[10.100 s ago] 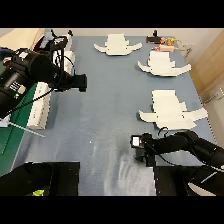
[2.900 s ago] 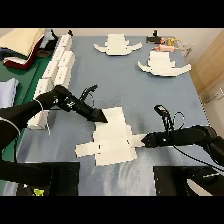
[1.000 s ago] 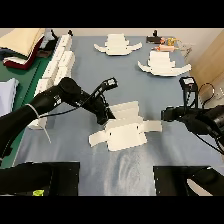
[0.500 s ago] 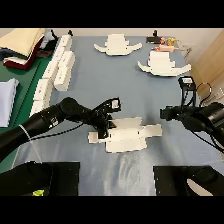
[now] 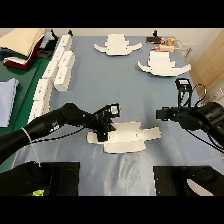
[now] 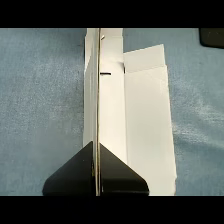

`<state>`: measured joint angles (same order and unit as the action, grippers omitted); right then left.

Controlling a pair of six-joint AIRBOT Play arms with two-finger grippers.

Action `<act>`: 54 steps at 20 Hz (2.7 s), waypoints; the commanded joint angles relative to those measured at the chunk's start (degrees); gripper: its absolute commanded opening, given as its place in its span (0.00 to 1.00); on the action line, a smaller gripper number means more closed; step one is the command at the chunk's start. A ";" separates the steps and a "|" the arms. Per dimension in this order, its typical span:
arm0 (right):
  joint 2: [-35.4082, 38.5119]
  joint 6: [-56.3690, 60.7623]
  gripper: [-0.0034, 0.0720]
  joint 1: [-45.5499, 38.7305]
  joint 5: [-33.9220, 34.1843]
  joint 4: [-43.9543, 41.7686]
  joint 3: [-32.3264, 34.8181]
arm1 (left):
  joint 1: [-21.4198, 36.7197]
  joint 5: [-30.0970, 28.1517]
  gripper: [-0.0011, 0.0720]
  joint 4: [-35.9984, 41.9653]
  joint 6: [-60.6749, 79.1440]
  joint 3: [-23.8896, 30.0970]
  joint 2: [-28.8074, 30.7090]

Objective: Fold the box.

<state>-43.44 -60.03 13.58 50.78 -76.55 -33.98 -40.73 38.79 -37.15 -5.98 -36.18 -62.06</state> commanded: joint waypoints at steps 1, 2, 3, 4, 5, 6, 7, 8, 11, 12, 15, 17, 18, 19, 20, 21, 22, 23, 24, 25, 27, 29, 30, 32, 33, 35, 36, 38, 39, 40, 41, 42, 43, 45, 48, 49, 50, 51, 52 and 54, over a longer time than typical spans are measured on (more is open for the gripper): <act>-0.07 0.02 0.44 0.00 -0.22 -1.16 -0.04 | 0.04 2.01 0.04 -2.23 -0.72 -0.74 -0.07; -0.07 0.02 0.44 0.00 -0.22 -1.31 -0.04 | 0.04 2.84 0.04 -3.63 -2.51 -1.31 -0.07; -0.07 0.02 0.44 0.00 -0.22 -1.31 -0.04 | 0.04 3.56 0.04 -4.90 -3.93 -1.84 -0.07; -0.07 0.02 0.44 0.00 -0.22 -1.31 -0.04 | 0.04 3.98 0.04 -5.60 -4.11 -2.19 -0.07; -0.07 0.02 0.44 0.00 -0.22 -1.33 -0.04 | 0.04 3.80 0.04 -5.60 -4.09 -2.45 -0.07; -0.07 0.02 0.44 0.00 -0.22 -1.42 -0.04 | 0.04 3.61 0.04 -5.55 -4.07 -2.69 -0.07; -0.07 0.02 0.44 0.00 -0.22 -1.53 -0.04 | 0.04 3.56 0.04 -5.55 -4.02 -2.95 -0.07; -0.07 0.02 0.44 0.00 -0.22 -1.53 -0.04 | 0.07 3.48 0.04 -5.53 -3.96 -3.17 -0.07; -0.07 0.02 0.44 0.00 -0.22 -1.51 -0.04 | 0.04 3.43 0.04 -5.40 -3.96 -4.11 -0.07; -0.07 0.02 0.44 0.00 -0.22 -1.51 -0.04 | 0.04 3.43 0.04 -5.25 -3.96 -4.59 -0.07; -0.07 0.02 0.44 0.00 -0.22 -1.53 -0.04 | 0.04 3.87 0.04 -5.01 -3.96 -5.95 -0.02; -0.07 0.02 0.44 0.00 -0.22 -1.53 -0.04 | 0.04 4.31 0.04 -4.66 -4.09 -5.84 -0.09; -0.07 0.02 0.44 0.00 -0.22 -1.53 -0.04 | 0.04 4.39 0.04 -3.96 -4.07 -5.73 -0.09; -0.07 0.02 0.44 0.00 -0.22 -1.53 -0.04 | 0.04 4.22 0.04 -3.19 -3.89 -5.68 -0.09; -0.07 0.02 0.44 0.00 -0.22 -1.53 -0.04 | 0.04 3.91 0.04 -2.62 -3.87 -5.66 -0.09; -0.07 0.02 0.44 0.00 -0.22 -1.53 -0.02 | 0.04 3.50 0.04 -2.60 -3.89 -5.64 -0.11; -0.07 0.02 0.44 0.00 -0.22 -1.57 -0.02 | 0.04 3.06 0.04 -2.49 -3.91 -5.46 -0.13; -0.07 0.02 0.44 0.00 -0.22 -1.75 -0.02 | 0.04 2.84 0.04 -2.49 -3.91 -5.22 -0.17; -0.07 0.02 0.44 0.00 -0.24 -1.92 0.00 | 0.04 2.86 0.04 -2.51 -3.96 -5.09 -0.48; -0.07 0.02 0.44 0.00 -0.20 -1.97 0.02 | 0.04 3.13 0.04 -2.49 -4.07 -5.05 -1.03; -0.07 0.02 0.44 0.00 -0.20 -2.16 0.02 | 0.00 3.69 0.04 -2.38 -4.11 -5.05 -2.45; -0.07 0.02 0.44 0.00 -0.17 -2.47 0.02 | 0.00 4.37 0.04 -2.34 -4.09 -5.05 -3.65; -0.07 0.00 0.44 0.00 -0.17 -2.80 0.02 | 0.00 4.81 0.04 -2.36 -4.09 -5.05 -3.91; -0.07 0.00 0.44 0.00 -0.15 -3.23 0.02 | 0.00 4.87 0.04 -2.43 -4.09 -5.05 -3.98; -0.07 0.02 0.44 0.00 -0.15 -3.43 0.02 | 0.00 4.90 0.04 -2.47 -4.11 -5.05 -3.98; -0.07 0.00 0.44 0.00 0.04 -3.89 0.02 | 0.00 5.31 0.04 -2.47 -4.11 -5.05 -4.00; -0.07 0.00 0.44 0.00 0.20 -4.17 0.02 | 0.00 5.81 0.04 -2.47 -4.13 -5.05 -4.02; -0.07 0.00 0.44 0.00 0.33 -4.39 0.02 | 0.00 7.02 0.04 -2.49 -4.15 -5.05 -4.02; -0.07 0.00 0.44 0.00 0.33 -4.50 0.02 | 0.00 7.30 0.04 -2.49 -4.13 -5.05 -4.02; -0.07 0.00 0.44 0.00 0.35 -4.59 0.02 | 0.00 7.30 0.04 -2.47 -4.13 -5.05 -4.02; -0.07 0.00 0.44 0.00 0.35 -4.76 0.02 | 0.00 7.30 0.04 -2.47 -4.15 -5.05 -4.02; -0.07 0.00 0.44 0.00 0.52 -4.96 0.02 | 0.00 7.30 0.04 -2.47 -4.15 -5.05 -4.02; -0.07 -0.02 0.43 0.00 0.94 -5.38 0.02 | 0.00 7.30 0.04 -2.47 -4.15 -5.05 -4.02; -0.04 -2.12 0.16 0.00 2.73 -7.91 0.02 | 0.00 7.28 0.04 -2.45 -4.17 -5.05 -4.02; -0.04 -13.05 0.05 0.39 6.75 -19.34 0.07 | 0.00 7.28 0.04 -2.47 -4.13 -5.07 -4.02; -0.04 -17.40 0.05 1.62 8.20 -24.30 0.09 | 0.00 7.30 0.04 -2.47 -4.13 -5.07 -4.02; -0.04 -21.20 0.05 3.98 10.32 -27.63 0.17 | 0.00 7.28 0.04 -2.45 -4.13 -5.07 -4.02; 0.02 -22.91 0.05 7.52 12.61 -28.37 0.39 | 0.00 7.28 0.04 -2.45 -4.13 -5.07 -4.02; 0.24 -24.33 0.05 11.87 14.49 -28.28 0.90 | 0.00 7.28 0.04 -2.47 -4.13 -5.07 -4.02; 1.40 -28.02 0.05 23.47 15.89 -28.15 2.71 | 0.00 7.26 0.04 -2.45 -4.13 -5.07 -4.02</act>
<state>-42.92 -80.31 25.91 62.30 -100.64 -32.73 -40.73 46.04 -39.62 -10.13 -41.23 -66.04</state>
